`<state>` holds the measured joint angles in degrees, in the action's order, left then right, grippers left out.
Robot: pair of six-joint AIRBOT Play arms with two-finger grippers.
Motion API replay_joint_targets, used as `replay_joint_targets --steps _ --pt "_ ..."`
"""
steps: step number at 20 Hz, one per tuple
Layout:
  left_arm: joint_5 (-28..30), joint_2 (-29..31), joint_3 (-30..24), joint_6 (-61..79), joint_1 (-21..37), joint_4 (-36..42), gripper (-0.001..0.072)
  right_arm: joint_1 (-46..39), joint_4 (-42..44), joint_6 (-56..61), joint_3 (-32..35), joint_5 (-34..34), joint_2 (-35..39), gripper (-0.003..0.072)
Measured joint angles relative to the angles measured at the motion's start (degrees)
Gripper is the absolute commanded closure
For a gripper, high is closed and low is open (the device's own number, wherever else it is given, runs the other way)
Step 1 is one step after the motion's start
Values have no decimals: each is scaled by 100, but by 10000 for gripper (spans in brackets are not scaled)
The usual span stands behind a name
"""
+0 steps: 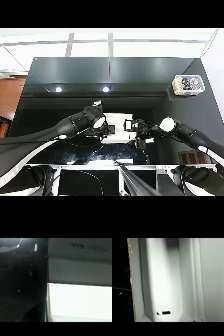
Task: Fold the box and place the chain.
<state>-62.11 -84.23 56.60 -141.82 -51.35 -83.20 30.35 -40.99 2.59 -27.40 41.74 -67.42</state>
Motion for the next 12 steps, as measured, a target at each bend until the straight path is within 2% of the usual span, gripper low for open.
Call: replay_joint_targets --steps 7,9,12 --pt "-72 4 120 70 0 -66 362 -2 9 4 2 0 0 557" --pt "138 11 175 101 -2 -42 362 0 26 13 4 -35 -2 557" --pt "-9 11 205 85 7 -57 362 0 22 -4 4 -35 -7 557"
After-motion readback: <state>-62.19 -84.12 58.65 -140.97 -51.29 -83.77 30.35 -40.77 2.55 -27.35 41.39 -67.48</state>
